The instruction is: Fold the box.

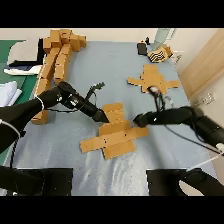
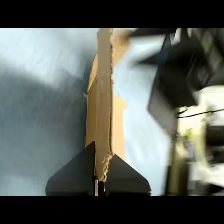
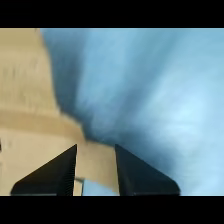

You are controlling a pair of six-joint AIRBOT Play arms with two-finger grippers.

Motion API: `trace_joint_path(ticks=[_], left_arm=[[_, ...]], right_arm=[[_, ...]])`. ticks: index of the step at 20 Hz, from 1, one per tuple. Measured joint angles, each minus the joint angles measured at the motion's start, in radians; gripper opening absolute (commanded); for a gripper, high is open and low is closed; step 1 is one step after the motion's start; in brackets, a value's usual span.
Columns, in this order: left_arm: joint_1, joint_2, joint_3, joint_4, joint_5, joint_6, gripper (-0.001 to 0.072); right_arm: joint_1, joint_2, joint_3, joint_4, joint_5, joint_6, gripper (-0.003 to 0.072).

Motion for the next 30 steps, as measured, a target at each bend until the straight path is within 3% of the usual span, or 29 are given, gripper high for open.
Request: trace_joint_path(ticks=[3,5,6,10,17,30], left_arm=[[-0.053,0.067,-0.025,0.013,0.097,0.114,0.0012],[-0.084,0.110,-0.049,0.018,0.163,0.197,0.0012],[-0.100,0.131,-0.063,0.018,0.197,0.240,0.0013],[-0.169,0.183,-0.124,0.011,0.291,0.394,0.0013],[-0.223,0.201,-0.217,-0.014,0.362,0.553,0.0015],[-0.230,0.140,-0.234,-0.066,0.388,0.595,0.0015]], right_arm=[[-0.076,0.000,0.089,-0.046,-0.016,0.063,0.0217],[-0.100,-0.005,0.118,-0.057,-0.023,0.099,0.0180],[-0.108,-0.010,0.126,-0.062,-0.027,0.115,0.0099],[-0.121,-0.034,0.143,-0.060,-0.034,0.161,0.0090],[-0.126,-0.073,0.148,-0.028,-0.031,0.182,0.0091],[-0.126,-0.095,0.148,-0.008,-0.031,0.185,0.0090]])
